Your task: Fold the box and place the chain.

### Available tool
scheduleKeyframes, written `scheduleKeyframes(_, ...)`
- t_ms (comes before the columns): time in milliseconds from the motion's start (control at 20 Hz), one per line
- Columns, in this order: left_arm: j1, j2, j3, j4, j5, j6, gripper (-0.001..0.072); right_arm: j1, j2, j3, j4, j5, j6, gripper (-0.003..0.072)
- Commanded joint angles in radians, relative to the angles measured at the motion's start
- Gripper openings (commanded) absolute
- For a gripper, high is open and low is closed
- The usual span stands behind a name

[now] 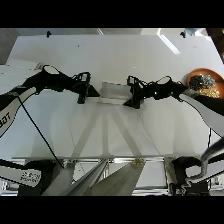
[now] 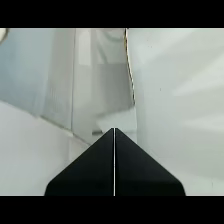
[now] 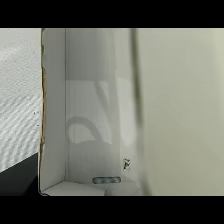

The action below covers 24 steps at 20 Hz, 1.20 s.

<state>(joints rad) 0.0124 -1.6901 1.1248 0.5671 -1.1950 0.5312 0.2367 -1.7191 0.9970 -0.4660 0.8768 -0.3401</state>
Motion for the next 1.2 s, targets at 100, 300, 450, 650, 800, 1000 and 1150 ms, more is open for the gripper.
scheduleKeyframes(100, 0.011, 0.001, 0.000, 0.090, 0.119, 0.002, 0.0144, 0.000, 0.000, 0.001, -0.001, 0.001, 0.000, 0.0520)
scheduleKeyframes(300, -0.036, -0.026, 0.000, 0.007, 0.203, 0.016, 0.0374, 0.000, 0.000, 0.001, -0.001, 0.001, 0.000, 0.0520)
scheduleKeyframes(450, -0.079, -0.034, 0.000, 0.006, 0.200, 0.057, 0.0314, 0.000, 0.000, 0.001, -0.001, 0.001, 0.000, 0.0520)
scheduleKeyframes(650, -0.095, -0.034, 0.000, 0.005, 0.199, 0.097, 0.0314, 0.000, 0.000, 0.001, -0.001, 0.001, 0.000, 0.0520)
scheduleKeyframes(800, -0.095, -0.034, 0.000, 0.005, 0.198, 0.098, 0.0312, 0.000, 0.000, 0.001, -0.001, 0.001, 0.000, 0.0520)
scheduleKeyframes(1000, -0.095, -0.034, 0.000, -0.046, 0.200, 0.098, 0.0150, 0.000, 0.000, 0.001, -0.001, 0.001, 0.000, 0.0520)
scheduleKeyframes(1150, -0.095, -0.034, 0.000, -0.081, 0.196, 0.098, 0.0150, 0.000, 0.000, 0.001, -0.001, 0.002, 0.000, 0.0520)
